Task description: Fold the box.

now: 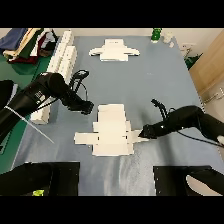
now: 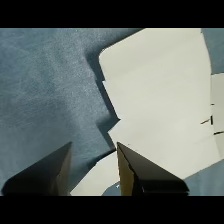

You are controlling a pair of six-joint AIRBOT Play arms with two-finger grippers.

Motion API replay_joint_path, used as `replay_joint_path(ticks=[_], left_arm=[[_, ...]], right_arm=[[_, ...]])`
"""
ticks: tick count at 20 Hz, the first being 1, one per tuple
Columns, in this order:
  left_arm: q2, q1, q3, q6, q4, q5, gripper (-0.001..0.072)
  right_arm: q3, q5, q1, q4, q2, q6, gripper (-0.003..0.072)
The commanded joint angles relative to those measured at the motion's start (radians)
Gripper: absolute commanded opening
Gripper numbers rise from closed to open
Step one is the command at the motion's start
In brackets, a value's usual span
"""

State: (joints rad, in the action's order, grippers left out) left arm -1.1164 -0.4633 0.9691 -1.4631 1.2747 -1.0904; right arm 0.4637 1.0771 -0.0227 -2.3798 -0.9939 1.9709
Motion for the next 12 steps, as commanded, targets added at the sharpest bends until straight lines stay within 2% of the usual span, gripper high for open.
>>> replay_joint_path(ticks=[1,3,8,10,12], left_arm=[[-0.005,0.011,0.0,0.028,-0.002,0.006,0.0437],[-0.035,0.043,0.0,0.079,-0.068,0.024,0.0437],[-0.125,0.201,0.0,0.415,-0.44,-0.003,0.0438],[-0.169,0.247,0.0,0.554,-0.575,-0.031,0.0437],[-0.233,0.261,0.0,0.659,-0.641,-0.08,0.0436]], right_arm=[[-0.137,-0.192,-0.064,0.054,0.214,-0.018,0.0001],[-0.171,-0.225,-0.079,0.072,0.241,-0.018,0.0001],[-0.177,-0.232,-0.079,0.072,0.24,-0.014,0.0001],[-0.177,-0.232,-0.079,0.071,0.24,-0.014,0.0001],[-0.177,-0.232,-0.079,0.071,0.24,-0.015,0.0001]])
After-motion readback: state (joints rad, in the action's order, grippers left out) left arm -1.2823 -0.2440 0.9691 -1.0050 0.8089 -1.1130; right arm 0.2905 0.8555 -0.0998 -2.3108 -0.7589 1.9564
